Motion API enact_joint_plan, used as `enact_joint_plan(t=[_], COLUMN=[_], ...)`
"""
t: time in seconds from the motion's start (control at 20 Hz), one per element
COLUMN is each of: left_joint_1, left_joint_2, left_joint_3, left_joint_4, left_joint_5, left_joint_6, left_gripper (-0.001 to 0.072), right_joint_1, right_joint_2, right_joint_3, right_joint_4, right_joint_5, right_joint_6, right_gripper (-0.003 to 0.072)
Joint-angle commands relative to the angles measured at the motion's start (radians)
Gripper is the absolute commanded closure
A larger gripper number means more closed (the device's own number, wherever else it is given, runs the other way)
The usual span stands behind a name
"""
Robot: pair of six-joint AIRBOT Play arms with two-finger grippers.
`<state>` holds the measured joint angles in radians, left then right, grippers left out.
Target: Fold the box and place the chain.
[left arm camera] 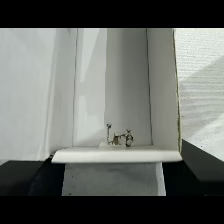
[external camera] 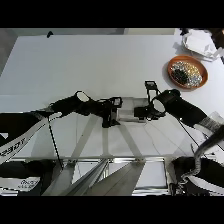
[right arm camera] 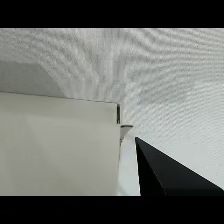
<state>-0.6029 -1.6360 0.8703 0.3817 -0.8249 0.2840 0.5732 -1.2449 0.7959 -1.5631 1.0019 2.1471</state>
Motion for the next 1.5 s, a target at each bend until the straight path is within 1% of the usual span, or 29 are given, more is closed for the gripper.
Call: enact_joint_plan(t=[0.0,0.05,0.1,0.15,0.25,0.3,0.35,0.45,0.5,0.6,0.65,0.7,0.8,0.95,1.0,1.05,1.1,1.2,1.25,1.3,1.4,1.45], left_joint_1=[0.001,0.001,0.001,0.001,0.001,0.001,0.001,0.001,0.001,0.001,0.001,0.001,0.001,0.001,0.001,0.001,0.001,0.001,0.001,0.001,0.001,0.001], left_joint_2=[0.000,0.000,0.000,0.000,0.000,0.000,0.000,0.000,0.000,0.000,0.000,0.000,0.000,0.000,0.000,0.000,0.000,0.000,0.000,0.000,0.000,0.000], left_joint_3=[0.000,0.000,0.000,0.000,0.000,0.000,0.000,0.000,0.000,0.000,0.000,0.000,0.000,0.000,0.000,0.000,0.000,0.000,0.000,0.000,0.000,0.000], left_joint_4=[0.000,0.000,0.000,0.000,0.000,0.000,0.000,0.000,0.000,0.000,0.000,0.000,0.000,0.000,0.000,0.000,0.000,0.000,0.000,0.000,0.000,0.000], left_joint_5=[0.001,0.001,0.001,0.001,0.001,0.001,0.001,0.001,0.001,0.001,0.001,0.001,0.001,0.001,0.001,0.001,0.001,0.001,0.000,-0.002,-0.002,-0.002], left_joint_6=[0.000,0.000,0.000,0.000,0.000,0.000,0.000,0.000,0.000,0.000,0.000,0.000,0.000,0.000,0.000,0.000,0.000,0.000,0.000,0.000,0.000,0.000], left_gripper=[0.0500,0.0500,0.0500,0.0500,0.0500,0.0500,0.0500,0.0500,0.0500,0.0500,0.0500,0.0500,0.0500,0.0500,0.0500,0.0500,0.0500,0.0500,0.0500,0.0500,0.0500,0.0500], right_joint_1=[-0.004,-0.004,-0.004,-0.004,0.005,0.017,0.028,0.032,0.032,0.032,0.032,0.032,0.032,0.032,0.032,0.032,0.032,0.032,0.032,0.032,0.032,0.032], right_joint_2=[0.006,0.005,0.003,0.000,-0.002,-0.002,-0.003,-0.014,-0.024,-0.048,-0.051,-0.050,-0.050,-0.050,-0.050,-0.050,-0.051,-0.051,-0.051,-0.051,-0.052,-0.052], right_joint_3=[0.000,0.000,0.000,0.000,-0.002,-0.002,-0.002,-0.002,-0.002,-0.003,-0.005,-0.005,-0.005,-0.005,-0.005,-0.005,-0.005,-0.007,-0.012,-0.015,-0.022,-0.024], right_joint_4=[0.000,0.000,0.000,0.000,0.005,0.005,0.005,0.005,0.005,0.023,0.023,0.021,0.010,0.005,0.006,0.007,0.007,0.006,0.006,0.004,-0.003,-0.004], right_joint_5=[0.018,0.035,0.050,0.063,0.057,0.035,0.016,0.007,0.019,0.037,0.036,0.035,0.035,0.032,0.029,0.026,0.021,0.006,0.002,0.000,0.001,0.001], right_joint_6=[-0.001,-0.002,-0.002,-0.001,0.000,0.003,0.003,0.003,0.003,0.003,0.004,0.003,0.003,0.003,0.003,0.003,0.003,0.010,0.028,0.028,0.026,0.026], right_gripper=[0.0309,0.0340,0.0355,0.0355,0.0355,0.0355,0.0368,0.0437,0.0453,0.0453,0.0491,0.0574,0.0674,0.0674,0.0645,0.0481,0.0394,0.0402,0.0453,0.0536,0.0633,0.0657])
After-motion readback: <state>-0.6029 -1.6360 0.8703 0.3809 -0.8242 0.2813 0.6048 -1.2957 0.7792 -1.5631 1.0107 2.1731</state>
